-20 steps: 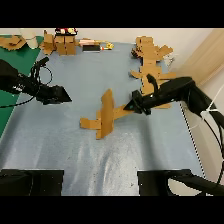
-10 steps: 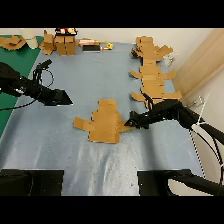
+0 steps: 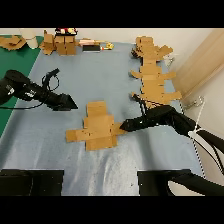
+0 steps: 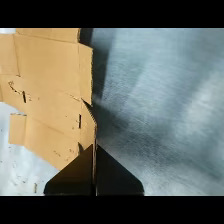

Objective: Fold the box.

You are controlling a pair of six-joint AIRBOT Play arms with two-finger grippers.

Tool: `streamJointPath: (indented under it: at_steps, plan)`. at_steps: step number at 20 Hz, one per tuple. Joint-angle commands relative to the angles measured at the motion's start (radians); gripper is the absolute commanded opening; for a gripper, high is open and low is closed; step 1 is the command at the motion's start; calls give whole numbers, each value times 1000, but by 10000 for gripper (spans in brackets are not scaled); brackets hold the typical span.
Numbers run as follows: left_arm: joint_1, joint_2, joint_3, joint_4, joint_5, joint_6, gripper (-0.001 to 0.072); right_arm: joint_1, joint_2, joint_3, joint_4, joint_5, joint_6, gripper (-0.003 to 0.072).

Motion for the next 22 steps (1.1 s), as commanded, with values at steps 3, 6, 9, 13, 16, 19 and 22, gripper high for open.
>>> streamJointPath:
  at_steps: [3, 6, 9, 13, 16, 19, 22]
  plan:
    - [0, -112, -1, -27, -22, 53, 591, 110, 57, -68, -53, 154, -49, 1]
    - [-15, -148, -1, -27, -22, 79, 591, 136, 57, -69, -57, 182, -49, 1]
    - [-55, -198, -1, -31, -20, 85, 591, 136, 57, -69, -60, 182, -49, 1]
    - [-98, -240, -1, -121, -12, 150, 591, 137, 57, -69, -57, 180, -48, 1]
    - [-118, -261, -1, -133, -5, 159, 591, 137, 57, -69, -57, 185, -48, 1]
    - [-129, -265, -1, -188, 8, 210, 589, 137, 57, -69, -56, 183, -48, 1]
    - [-149, -268, -1, -205, -11, 270, 410, 137, 59, -69, -56, 184, -48, 1]
